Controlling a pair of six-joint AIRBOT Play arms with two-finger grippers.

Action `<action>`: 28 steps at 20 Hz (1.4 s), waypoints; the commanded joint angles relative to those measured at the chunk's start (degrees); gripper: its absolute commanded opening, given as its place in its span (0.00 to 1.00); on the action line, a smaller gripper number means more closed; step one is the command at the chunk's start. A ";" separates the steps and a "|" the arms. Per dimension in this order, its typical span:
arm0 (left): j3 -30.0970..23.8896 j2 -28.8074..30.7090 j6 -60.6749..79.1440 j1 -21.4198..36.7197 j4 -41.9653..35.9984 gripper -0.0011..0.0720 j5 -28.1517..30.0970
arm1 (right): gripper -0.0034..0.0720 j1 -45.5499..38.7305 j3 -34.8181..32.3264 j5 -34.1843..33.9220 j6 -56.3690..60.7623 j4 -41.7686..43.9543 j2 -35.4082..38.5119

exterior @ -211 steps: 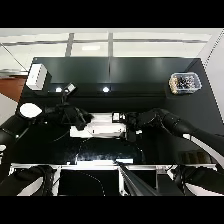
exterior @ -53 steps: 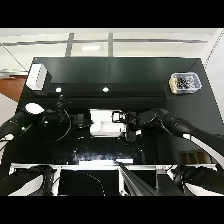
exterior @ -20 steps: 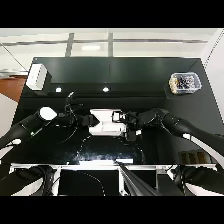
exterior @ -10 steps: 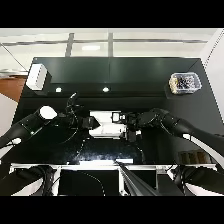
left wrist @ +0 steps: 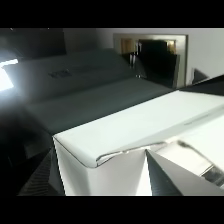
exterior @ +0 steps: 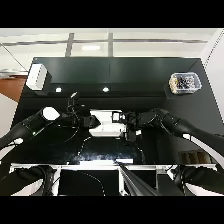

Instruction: Fold the box and place the chain.

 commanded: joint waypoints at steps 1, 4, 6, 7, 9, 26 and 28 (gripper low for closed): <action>0.02 -0.04 -1.97 -0.13 1.27 0.96 1.11 | 0.68 0.04 0.07 -0.11 -0.04 -0.04 0.04; 0.02 -0.04 -5.20 -0.13 4.46 0.96 2.01 | 0.68 0.04 0.07 -0.11 -0.04 -0.04 0.04; 0.02 -0.04 -5.20 -0.13 4.42 0.96 2.54 | 0.68 0.04 0.07 -0.11 -0.04 -0.04 0.04; 0.02 -0.04 -5.20 -0.13 4.42 0.96 2.78 | 0.68 0.04 0.07 -0.11 -0.04 -0.02 0.04; 0.02 -0.04 -5.20 -0.13 4.39 0.96 2.73 | 0.68 0.04 0.07 -0.11 -0.04 -0.02 0.04; 10.43 -0.09 -41.99 -17.31 39.52 0.44 -7.65 | 0.68 0.04 0.07 -0.13 1.03 -0.04 0.04; 10.45 -0.70 -44.68 -17.22 40.13 0.40 -9.40 | 0.68 0.04 0.07 -0.13 1.03 -0.04 0.04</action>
